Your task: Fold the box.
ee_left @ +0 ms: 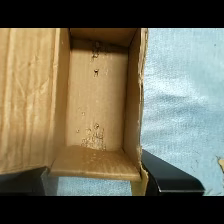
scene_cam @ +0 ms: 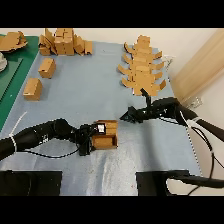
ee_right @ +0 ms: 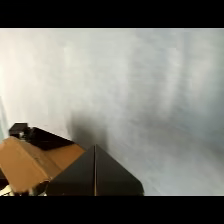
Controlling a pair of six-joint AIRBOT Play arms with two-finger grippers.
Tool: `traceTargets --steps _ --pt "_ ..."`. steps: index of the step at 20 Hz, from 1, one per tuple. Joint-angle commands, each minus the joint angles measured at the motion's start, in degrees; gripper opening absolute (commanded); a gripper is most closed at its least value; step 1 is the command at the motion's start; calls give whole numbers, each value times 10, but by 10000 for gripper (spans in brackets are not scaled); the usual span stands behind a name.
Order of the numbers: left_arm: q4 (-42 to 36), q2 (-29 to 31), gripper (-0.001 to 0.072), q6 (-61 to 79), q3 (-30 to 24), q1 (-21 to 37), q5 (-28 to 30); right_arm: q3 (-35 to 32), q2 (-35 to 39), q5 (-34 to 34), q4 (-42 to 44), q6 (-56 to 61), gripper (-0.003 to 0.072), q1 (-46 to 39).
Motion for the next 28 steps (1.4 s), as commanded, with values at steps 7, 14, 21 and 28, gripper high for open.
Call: traceTargets --steps 7,14,21,28 --pt "1 0 451 16 0 0 -24 38 -70 -153 107 -229 2 66" --pt "1 0 452 16 0 0 -24 18 -19 -230 100 -235 3 108" --pt "1 0 452 16 0 0 -24 -128 99 -119 85 -278 3 119" --pt "1 0 452 16 0 0 -24 -137 143 7 62 -294 4 119"
